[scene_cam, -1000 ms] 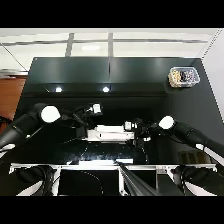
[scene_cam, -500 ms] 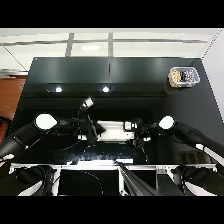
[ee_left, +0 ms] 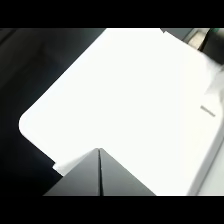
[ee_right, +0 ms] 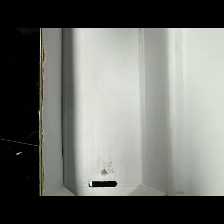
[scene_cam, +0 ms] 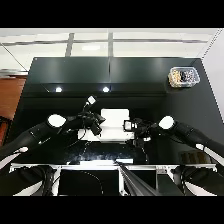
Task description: Fold the box and place the chain.
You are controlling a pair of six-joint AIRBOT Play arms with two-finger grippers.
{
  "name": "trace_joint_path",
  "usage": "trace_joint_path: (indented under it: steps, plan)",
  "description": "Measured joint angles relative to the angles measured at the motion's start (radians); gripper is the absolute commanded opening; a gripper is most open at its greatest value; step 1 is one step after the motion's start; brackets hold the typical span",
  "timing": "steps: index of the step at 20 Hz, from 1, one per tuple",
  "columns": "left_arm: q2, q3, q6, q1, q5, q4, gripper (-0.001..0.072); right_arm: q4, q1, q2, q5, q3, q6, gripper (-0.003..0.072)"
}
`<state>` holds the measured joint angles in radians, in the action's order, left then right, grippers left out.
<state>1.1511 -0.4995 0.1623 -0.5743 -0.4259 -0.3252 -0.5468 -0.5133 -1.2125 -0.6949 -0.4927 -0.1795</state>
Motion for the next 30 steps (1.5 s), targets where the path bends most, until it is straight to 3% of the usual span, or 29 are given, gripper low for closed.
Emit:
trace_joint_path:
  steps: [2, 5, 7, 8, 9, 10, 13, 16, 24, 26, 28, 29, 30]
  plan:
    - [0.013, -0.011, -0.011, -0.008, 0.010, -0.030, 0.0036, 0.000, 0.000, 0.000, 0.000, 0.000, 0.001, 0.0526]
    - [-0.003, -0.034, 0.014, -0.004, 0.016, -0.103, 0.0135, 0.000, 0.000, 0.000, 0.000, 0.000, 0.000, 0.0526]
    - [-0.059, -0.042, 0.094, 0.020, -0.005, -0.195, 0.0243, -0.001, 0.000, 0.000, 0.000, 0.000, 0.000, 0.0526]
    - [-0.094, -0.045, 0.146, 0.041, -0.027, -0.256, 0.0389, -0.001, 0.000, 0.000, 0.000, 0.000, 0.000, 0.0526]
    - [-0.137, -0.047, 0.209, 0.070, -0.067, -0.330, 0.0606, -0.001, 0.000, 0.000, 0.000, 0.000, 0.000, 0.0526]
    - [-0.172, -0.045, 0.262, 0.101, -0.122, -0.398, 0.0710, -0.001, 0.000, 0.000, 0.000, 0.000, 0.000, 0.0526]
    - [-0.250, -0.015, 0.353, 0.196, -0.276, -0.545, 0.0709, -0.001, 0.000, 0.000, 0.000, 0.000, -0.001, 0.0527]
    - [-0.267, 0.041, 0.238, 0.212, -0.368, -0.578, 0.0708, -0.001, 0.000, 0.000, 0.000, 0.000, -0.001, 0.0526]
    - [-0.172, 0.107, -0.034, 0.073, -0.208, -0.450, 0.0679, -0.001, 0.000, 0.000, 0.000, 0.000, -0.001, 0.0526]
    - [-0.155, 0.107, -0.047, 0.060, -0.193, -0.435, 0.0595, -0.001, 0.000, 0.000, 0.000, 0.000, -0.001, 0.0526]
    - [-0.142, 0.106, -0.058, 0.051, -0.191, -0.407, 0.0595, -0.001, 0.000, 0.000, 0.000, 0.000, 0.000, 0.0526]
    - [-0.136, 0.104, -0.064, 0.048, -0.191, -0.391, 0.0554, 0.000, 0.000, 0.000, 0.000, 0.000, -0.001, 0.0527]
    - [-0.129, 0.101, -0.074, 0.045, -0.194, -0.377, 0.0385, -0.001, 0.000, 0.000, 0.000, 0.000, 0.000, 0.0526]
